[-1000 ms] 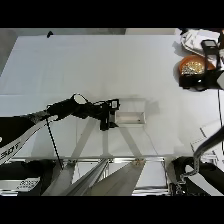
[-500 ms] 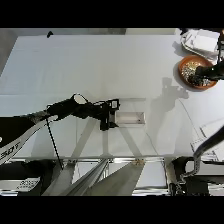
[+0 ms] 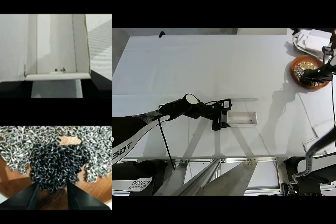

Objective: Fold the box and place the chain.

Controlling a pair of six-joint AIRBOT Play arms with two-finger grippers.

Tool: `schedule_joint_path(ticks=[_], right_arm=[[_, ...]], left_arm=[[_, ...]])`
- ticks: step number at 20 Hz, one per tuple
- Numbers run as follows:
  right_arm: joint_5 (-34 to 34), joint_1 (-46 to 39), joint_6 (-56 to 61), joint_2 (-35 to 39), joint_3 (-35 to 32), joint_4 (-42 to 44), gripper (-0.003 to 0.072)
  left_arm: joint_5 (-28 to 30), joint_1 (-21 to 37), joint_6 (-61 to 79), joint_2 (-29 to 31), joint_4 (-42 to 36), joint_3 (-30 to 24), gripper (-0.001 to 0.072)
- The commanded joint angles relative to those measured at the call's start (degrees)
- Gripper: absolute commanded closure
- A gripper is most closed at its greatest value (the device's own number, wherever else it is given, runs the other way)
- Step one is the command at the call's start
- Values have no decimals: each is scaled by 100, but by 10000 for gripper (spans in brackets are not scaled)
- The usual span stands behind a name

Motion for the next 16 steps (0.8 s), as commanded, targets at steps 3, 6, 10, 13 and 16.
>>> schedule_joint_path(ticks=[3,6,10,13,16], right_arm=[[48,-2,144,-184,22,-20,354],[-50,-2,144,-192,22,-20,430],[-96,-2,142,-190,22,-15,633],[24,-2,140,-184,22,-20,672],[74,-2,116,-31,22,-20,673]], left_arm=[[0,-4,2,4,0,-2,501],[0,-4,2,2,0,-2,501],[2,-4,2,4,0,-2,501],[2,-4,2,4,0,-2,501],[2,-4,2,4,0,-2,501]])
